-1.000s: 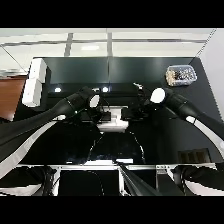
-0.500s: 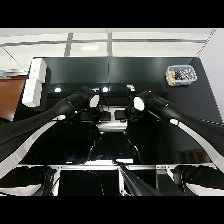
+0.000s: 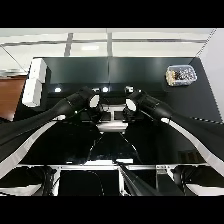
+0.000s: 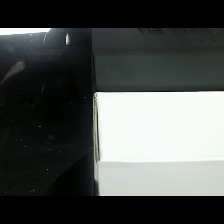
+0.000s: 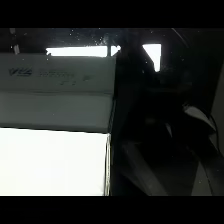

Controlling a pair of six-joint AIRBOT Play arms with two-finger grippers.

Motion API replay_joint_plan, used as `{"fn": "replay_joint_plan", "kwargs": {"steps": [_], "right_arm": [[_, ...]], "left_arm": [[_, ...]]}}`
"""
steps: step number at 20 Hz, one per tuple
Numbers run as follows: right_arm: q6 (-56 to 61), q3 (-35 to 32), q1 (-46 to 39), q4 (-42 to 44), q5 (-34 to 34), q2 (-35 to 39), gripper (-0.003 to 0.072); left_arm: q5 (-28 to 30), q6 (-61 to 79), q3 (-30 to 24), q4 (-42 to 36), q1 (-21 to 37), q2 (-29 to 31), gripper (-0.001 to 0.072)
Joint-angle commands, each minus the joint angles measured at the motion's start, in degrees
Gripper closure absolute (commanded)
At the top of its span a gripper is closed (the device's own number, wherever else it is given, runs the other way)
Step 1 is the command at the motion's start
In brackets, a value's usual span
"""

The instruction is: Fold the box and place the chain.

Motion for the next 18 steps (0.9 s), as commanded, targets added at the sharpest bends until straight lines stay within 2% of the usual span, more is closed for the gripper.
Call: {"fn": "replay_joint_plan", "kwargs": {"steps": [1, 2, 3, 4, 5, 9, 11, 12, 13, 17, 18], "right_arm": [[0.8, 0.2, 0.1, -0.2, 1.0, -0.3, 0.0671], [0.8, 0.2, 0.1, -0.2, 1.0, -0.3, 0.0669], [0.8, 0.2, 0.1, 0.0, 1.0, -0.3, 0.0623], [0.8, 0.2, 0.0, 0.3, 1.0, -0.3, 0.0432], [0.8, 0.2, 0.0, 0.5, 1.0, -0.3, 0.0414], [0.8, 0.2, 0.0, 0.5, 1.2, -1.0, 0.0417], [0.8, 0.2, 0.0, 0.8, 1.2, -1.6, 0.0565], [0.8, 0.2, 0.1, 1.1, 1.2, -1.8, 0.0569], [0.8, 0.2, 0.0, 1.6, 1.1, -1.9, 0.0677], [0.3, 0.5, -0.1, 0.7, 1.6, -1.8, 0.0671], [-1.1, 0.9, -0.1, 0.6, 1.7, -1.5, 0.0638]], "left_arm": [[0.0, 0.0, 0.0, 0.0, 0.0, 0.0, 0.068], [0.1, 0.0, 0.0, 0.0, 0.0, 0.0, 0.068], [0.1, 0.0, 0.0, 0.0, 0.0, 0.0, 0.068], [0.1, 0.0, 0.0, 0.0, 0.0, 0.0, 0.068], [0.1, 0.0, 0.0, 0.0, 0.0, 0.0, 0.068], [0.0, 0.1, 0.0, 0.0, 0.0, 0.0, 0.068], [0.1, 0.1, 0.0, 0.0, 0.0, 0.0, 0.068], [0.1, 0.1, 0.0, 0.0, 0.0, 0.0, 0.068], [0.1, 0.1, 0.0, 0.0, 0.0, 0.0, 0.068], [0.0, 0.1, 0.0, 0.0, 0.0, 0.0, 0.068], [0.0, 0.1, 0.0, 0.0, 0.0, 0.0, 0.068]]}}
